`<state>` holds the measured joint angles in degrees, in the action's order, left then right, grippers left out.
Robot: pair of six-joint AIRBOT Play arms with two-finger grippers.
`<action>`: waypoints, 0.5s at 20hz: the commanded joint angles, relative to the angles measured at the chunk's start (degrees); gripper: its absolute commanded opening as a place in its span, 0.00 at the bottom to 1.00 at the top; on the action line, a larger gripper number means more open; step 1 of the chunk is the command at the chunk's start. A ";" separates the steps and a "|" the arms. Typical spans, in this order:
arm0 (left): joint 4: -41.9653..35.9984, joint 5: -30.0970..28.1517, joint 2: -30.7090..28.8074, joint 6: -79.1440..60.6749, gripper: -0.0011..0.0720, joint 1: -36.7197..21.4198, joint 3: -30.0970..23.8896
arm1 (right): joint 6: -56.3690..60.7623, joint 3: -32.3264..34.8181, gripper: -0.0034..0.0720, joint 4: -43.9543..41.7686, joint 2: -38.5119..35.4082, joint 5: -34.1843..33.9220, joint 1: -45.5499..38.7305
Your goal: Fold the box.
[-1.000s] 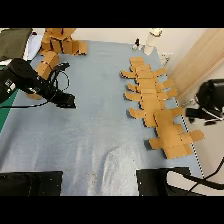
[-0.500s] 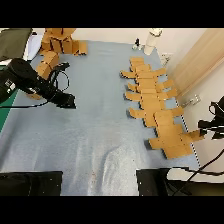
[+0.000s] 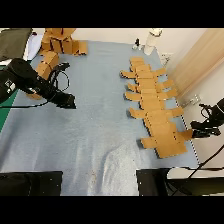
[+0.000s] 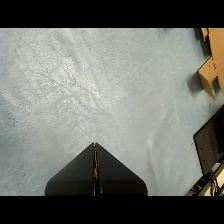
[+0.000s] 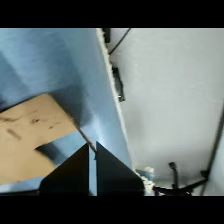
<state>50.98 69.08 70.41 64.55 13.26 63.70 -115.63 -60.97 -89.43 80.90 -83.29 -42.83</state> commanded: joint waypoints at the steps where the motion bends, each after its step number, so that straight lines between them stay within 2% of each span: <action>1: 0.00 0.00 -0.04 -0.02 0.03 -0.02 0.04 | -1.79 0.09 0.05 -12.57 -2.14 -5.07 0.11; 6: 0.00 0.00 -0.04 -0.02 0.03 -0.02 0.04 | 2.51 0.11 0.05 -27.80 -8.26 -8.37 1.01; 10: 0.00 -0.02 -0.04 -0.02 0.03 -0.02 0.04 | 9.40 0.11 0.05 -28.59 -12.87 -7.98 6.14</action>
<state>50.98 69.08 70.41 64.53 13.23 63.70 -110.93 -60.84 -114.24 70.96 -90.48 -39.51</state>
